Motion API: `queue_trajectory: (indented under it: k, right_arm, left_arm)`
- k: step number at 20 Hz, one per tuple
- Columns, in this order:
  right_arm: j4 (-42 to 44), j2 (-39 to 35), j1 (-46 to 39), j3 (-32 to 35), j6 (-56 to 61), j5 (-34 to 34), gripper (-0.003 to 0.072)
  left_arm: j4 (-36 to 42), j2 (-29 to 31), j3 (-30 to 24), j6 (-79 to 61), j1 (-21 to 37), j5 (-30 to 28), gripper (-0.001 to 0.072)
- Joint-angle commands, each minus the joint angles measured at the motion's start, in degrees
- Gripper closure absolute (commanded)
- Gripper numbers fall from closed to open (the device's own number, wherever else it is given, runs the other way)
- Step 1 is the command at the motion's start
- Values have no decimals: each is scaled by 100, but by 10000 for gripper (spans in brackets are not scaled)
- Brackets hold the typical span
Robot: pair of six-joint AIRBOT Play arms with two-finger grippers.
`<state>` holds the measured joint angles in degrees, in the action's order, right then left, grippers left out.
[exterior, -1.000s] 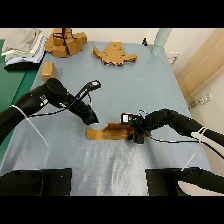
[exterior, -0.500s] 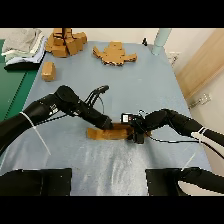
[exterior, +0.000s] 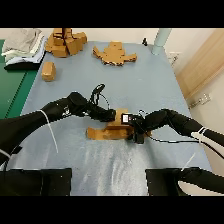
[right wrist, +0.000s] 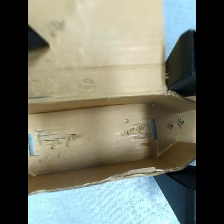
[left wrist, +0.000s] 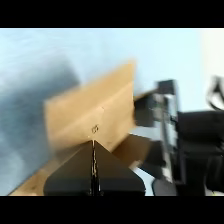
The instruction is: Fold the box.
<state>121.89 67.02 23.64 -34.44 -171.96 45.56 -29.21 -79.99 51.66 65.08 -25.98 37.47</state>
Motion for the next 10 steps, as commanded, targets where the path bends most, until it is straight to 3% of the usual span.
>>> queue_trajectory:
  k: [1, 10]
  right_arm:
    - [2, 4, 2, 0, 2, -2, 178]
    - [2, 4, 2, 0, 2, -2, 178]
  left_arm:
    - [-673, -216, 7, 846, -13, -59, 697]
    - [-765, -168, 85, 999, 136, -238, 697]
